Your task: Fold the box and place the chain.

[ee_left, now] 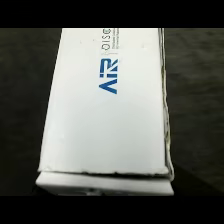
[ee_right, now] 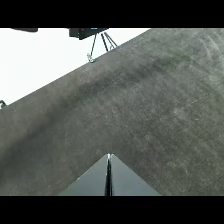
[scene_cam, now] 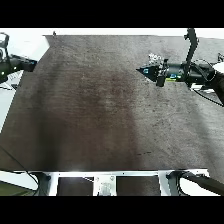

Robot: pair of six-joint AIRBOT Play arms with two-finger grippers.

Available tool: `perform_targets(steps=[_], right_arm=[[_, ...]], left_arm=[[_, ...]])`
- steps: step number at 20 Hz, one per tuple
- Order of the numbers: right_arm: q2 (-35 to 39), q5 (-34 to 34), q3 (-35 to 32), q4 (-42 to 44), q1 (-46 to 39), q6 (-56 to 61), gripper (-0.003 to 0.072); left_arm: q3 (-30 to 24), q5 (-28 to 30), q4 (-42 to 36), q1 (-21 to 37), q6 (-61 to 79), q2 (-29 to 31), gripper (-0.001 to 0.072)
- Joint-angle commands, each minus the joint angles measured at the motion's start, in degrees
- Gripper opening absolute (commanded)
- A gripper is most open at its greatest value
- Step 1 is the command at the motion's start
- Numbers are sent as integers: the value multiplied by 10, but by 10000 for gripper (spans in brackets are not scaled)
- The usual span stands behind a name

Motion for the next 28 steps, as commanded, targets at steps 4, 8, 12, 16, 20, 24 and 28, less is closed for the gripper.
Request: perform_targets(steps=[4, 8, 12, 16, 20, 24, 28], right_arm=[[0, -28, -31, 8, 0, 1, 11], [0, -32, -39, 8, 2, 1, 11], [0, -35, -39, 8, 3, 1, 11], [0, -37, -39, 8, 3, 1, 11], [0, -37, -39, 8, 4, 1, 11], [0, -37, -39, 8, 5, 1, 12], [0, -37, -39, 8, 5, 1, 12]], left_arm=[[-16, 93, 36, 23, -53, -66, 16], [-16, 97, 47, 26, -61, -86, 16], [-16, 107, 96, 26, -72, -96, 16], [-16, 148, 98, 28, -147, -100, 15], [-16, 139, 97, 37, -157, -103, 18], [-16, 128, 96, 37, -154, -103, 21], [-15, 113, 96, 37, -133, -103, 717]])
